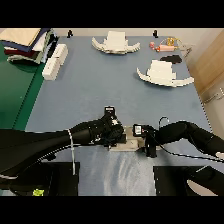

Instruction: Fold the box.

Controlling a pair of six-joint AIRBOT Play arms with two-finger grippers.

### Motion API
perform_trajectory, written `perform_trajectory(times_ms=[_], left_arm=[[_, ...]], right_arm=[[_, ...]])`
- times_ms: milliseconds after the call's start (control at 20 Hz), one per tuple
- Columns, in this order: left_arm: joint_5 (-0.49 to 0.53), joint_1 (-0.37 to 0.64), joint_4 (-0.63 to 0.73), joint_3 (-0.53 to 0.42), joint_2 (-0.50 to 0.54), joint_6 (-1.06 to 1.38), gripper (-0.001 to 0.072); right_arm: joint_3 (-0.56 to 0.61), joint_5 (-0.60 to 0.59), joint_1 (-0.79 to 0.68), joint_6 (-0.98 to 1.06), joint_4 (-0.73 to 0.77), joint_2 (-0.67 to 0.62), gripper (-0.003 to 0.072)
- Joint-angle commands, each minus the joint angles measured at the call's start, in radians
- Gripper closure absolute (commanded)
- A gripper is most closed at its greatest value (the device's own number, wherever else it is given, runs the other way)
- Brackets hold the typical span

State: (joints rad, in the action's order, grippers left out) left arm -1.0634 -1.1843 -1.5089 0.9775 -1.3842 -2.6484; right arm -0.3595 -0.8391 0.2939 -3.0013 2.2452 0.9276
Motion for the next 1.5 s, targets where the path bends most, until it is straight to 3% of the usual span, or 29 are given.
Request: perform_trajectory(times_ms=[0,100,150,200,250,500,650,900,1000,1050,1100,1150,1250,1350,1450], left_arm=[[0.005,0.0,0.004,0.001,-0.002,-0.011,0.0693],[0.005,0.0,0.005,0.001,0.0,-0.008,0.0689],[0.005,0.0,0.006,0.001,0.002,-0.007,0.0512],[0.006,0.0,0.005,0.001,0.006,-0.008,0.021],[0.006,0.0,0.004,0.001,0.012,-0.008,0.0174],[-0.002,0.0,0.002,0.001,0.029,-0.011,0.0175],[-0.057,0.0,0.01,0.002,0.058,-0.011,0.0174],[-0.174,0.001,-0.019,0.009,0.258,-0.003,0.0174],[-0.245,0.001,-0.046,0.008,0.339,-0.003,0.0176],[-0.293,0.0,-0.064,0.008,0.373,-0.003,0.0314],[-0.345,0.0,-0.075,0.008,0.398,-0.003,0.0655],[-0.392,0.0,-0.1,0.008,0.417,0.02,0.0694],[-0.44,0.002,-0.143,0.006,0.434,0.113,0.0695],[-0.392,0.005,-0.153,-0.007,0.443,0.255,0.0695],[-0.277,0.035,-0.14,-0.042,0.455,0.422,0.0696]], right_arm=[[-0.001,0.0,0.001,0.0,0.003,0.0,0.017],[0.0,0.0,0.001,0.0,0.003,0.0,0.017],[0.0,0.0,0.001,0.0,0.003,0.0,0.017],[0.0,0.0,0.001,0.0,0.003,0.0,0.017],[0.0,0.0,0.001,0.0,0.003,0.0,0.017],[-0.001,0.0,0.001,0.0,0.003,0.0,0.017],[0.0,0.0,0.001,0.0,0.003,0.0,0.017],[-0.001,0.0,0.001,0.0,0.003,0.0,0.017],[0.0,0.0,0.001,0.0,0.003,0.0,0.017],[0.0,0.0,0.001,0.0,0.003,0.0,0.017],[-0.001,0.0,0.001,0.0,0.003,0.0,0.0171],[0.0,0.0,0.001,0.0,0.003,0.0,0.017],[-0.001,0.0,0.001,0.0,0.003,0.0,0.017],[0.0,0.0,0.001,0.0,0.003,0.0,0.017],[0.0,0.0,0.001,0.0,0.003,0.0,0.017]])
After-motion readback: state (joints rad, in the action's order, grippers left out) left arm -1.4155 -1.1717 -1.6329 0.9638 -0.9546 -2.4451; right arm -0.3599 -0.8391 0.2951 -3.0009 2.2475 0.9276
